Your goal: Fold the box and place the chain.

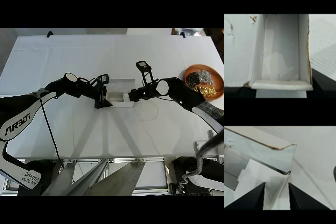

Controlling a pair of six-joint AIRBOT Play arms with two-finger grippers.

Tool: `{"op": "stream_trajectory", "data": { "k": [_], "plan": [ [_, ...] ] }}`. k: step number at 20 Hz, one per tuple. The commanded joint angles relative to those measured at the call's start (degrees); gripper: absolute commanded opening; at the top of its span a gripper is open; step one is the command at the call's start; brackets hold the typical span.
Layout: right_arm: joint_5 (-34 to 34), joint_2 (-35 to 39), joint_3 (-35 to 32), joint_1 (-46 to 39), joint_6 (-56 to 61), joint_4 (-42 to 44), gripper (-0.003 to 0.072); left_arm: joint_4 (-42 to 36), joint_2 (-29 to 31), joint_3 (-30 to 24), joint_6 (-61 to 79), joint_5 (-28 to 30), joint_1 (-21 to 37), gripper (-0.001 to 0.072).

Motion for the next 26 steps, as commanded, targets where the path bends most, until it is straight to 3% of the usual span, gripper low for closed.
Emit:
{"op": "stream_trajectory", "data": {
  "k": [1, 11, 16, 21, 26],
  "plan": [
    [2.27, -0.07, -0.04, 0.17, 5.29, -5.38, 0.0325, 0.00, 0.04, 0.02, -0.02, -0.02, 0.04, 0.0259],
    [2.27, -0.07, 0.02, 0.35, 8.04, -5.35, 0.0325, 0.02, 0.04, 0.02, -0.04, -0.02, 0.04, 0.0259],
    [1.88, -0.11, 4.50, 0.35, 7.96, -1.66, 0.0326, 0.00, 0.04, 0.02, -0.02, -0.02, 0.04, 0.0259],
    [16.13, -3.48, 12.72, -0.20, 8.46, -5.46, 0.0326, 0.00, 0.04, 0.02, -0.02, -0.02, 0.04, 0.0258],
    [26.34, -7.82, 15.23, 0.96, 15.15, -9.01, 0.0328, 0.00, 0.04, 0.02, -0.02, -0.02, 0.04, 0.0259]
  ]
}}
